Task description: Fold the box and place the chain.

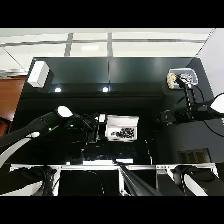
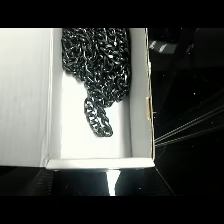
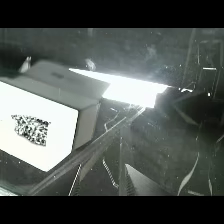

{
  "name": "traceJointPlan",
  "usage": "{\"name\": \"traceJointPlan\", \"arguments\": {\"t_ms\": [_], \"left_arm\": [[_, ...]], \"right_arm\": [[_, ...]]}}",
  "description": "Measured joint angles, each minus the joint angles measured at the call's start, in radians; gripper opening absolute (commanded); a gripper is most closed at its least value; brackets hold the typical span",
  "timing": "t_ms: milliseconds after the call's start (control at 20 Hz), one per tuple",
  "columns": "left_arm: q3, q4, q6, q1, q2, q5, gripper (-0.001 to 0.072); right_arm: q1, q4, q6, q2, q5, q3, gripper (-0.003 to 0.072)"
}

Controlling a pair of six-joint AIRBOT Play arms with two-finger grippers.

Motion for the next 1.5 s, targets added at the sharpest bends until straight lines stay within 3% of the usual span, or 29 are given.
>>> {"name": "traceJointPlan", "arguments": {"t_ms": [50, 100, 150, 200, 400, 600, 750, 1100, 1500], "left_arm": [[0.000, 0.000, 0.001, -0.001, 0.000, 0.002, 0.0441], [0.000, 0.000, 0.001, -0.001, 0.000, 0.007, 0.0441], [0.000, -0.001, 0.001, -0.001, 0.000, 0.013, 0.0441], [0.000, -0.002, 0.000, -0.001, 0.000, 0.018, 0.0441], [0.000, -0.002, 0.000, -0.001, 0.000, 0.026, 0.0441], [0.000, -0.001, -0.002, -0.001, 0.000, 0.033, 0.0441], [0.000, -0.002, -0.006, -0.001, 0.000, 0.043, 0.0442], [0.000, -0.001, -0.009, -0.001, 0.000, 0.051, 0.0441], [0.000, 0.000, -0.024, -0.001, 0.000, 0.051, 0.0442]], "right_arm": [[0.000, 0.003, 0.000, 0.000, -0.009, 0.000, 0.0336], [0.000, 0.020, 0.000, 0.000, -0.025, 0.000, 0.0394], [0.002, 0.045, -0.001, -0.001, -0.049, 0.000, 0.0602], [0.007, 0.067, -0.002, -0.004, -0.083, 0.000, 0.0631], [0.046, 0.218, -0.056, -0.090, -0.252, 0.022, 0.0631], [0.129, 0.361, -0.291, -0.229, -0.340, 0.048, 0.0629], [0.172, 0.344, -0.481, -0.279, -0.303, 0.059, 0.0629], [0.223, 0.214, -0.822, -0.282, -0.078, 0.109, 0.0629], [0.309, 0.192, -0.995, -0.288, -0.066, 0.090, 0.0629]]}}
